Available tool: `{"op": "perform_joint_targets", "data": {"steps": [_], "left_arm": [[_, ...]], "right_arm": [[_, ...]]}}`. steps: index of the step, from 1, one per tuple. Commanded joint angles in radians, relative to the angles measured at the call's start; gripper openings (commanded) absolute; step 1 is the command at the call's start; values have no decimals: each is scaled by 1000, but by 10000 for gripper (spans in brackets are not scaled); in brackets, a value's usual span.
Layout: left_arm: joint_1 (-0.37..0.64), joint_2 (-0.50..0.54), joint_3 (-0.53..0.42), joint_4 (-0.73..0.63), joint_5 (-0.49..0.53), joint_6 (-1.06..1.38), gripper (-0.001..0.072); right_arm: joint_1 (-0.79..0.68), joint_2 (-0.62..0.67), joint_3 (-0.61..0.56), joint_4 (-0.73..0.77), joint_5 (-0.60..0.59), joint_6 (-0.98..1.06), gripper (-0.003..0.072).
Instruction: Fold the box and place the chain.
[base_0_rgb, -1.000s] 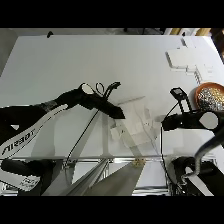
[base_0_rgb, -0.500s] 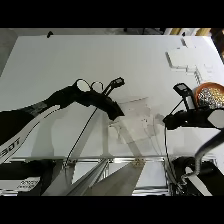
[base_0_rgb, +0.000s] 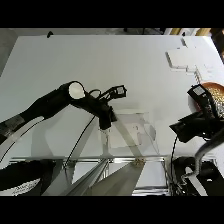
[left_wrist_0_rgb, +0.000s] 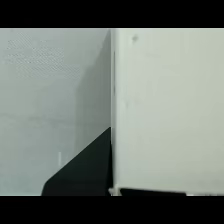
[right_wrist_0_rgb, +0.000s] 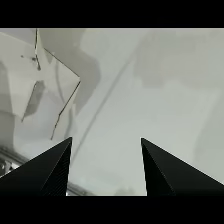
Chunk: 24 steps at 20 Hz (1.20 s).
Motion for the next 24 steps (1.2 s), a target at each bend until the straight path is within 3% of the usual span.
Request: {"op": "perform_joint_targets", "data": {"steps": [1,3,8,19,20,21,24], "left_arm": [[-40,21,-77,11,143,70,2],[-43,-1,-98,-33,192,134,3],[-45,-76,-99,-55,195,230,6],[-46,-93,-99,-78,303,231,7],[-46,-95,-99,-78,307,232,7],[-46,-95,-99,-78,309,232,7],[-47,-95,-99,-79,314,307,6]], "right_arm": [[1,46,3,22,43,-47,485],[1,45,3,54,41,-48,484],[1,45,3,95,40,-56,482],[1,31,-3,95,-35,-109,460],[1,20,-9,95,-35,-130,453],[1,6,-20,95,-35,-146,395],[1,-42,-59,95,-43,-150,381]]}}
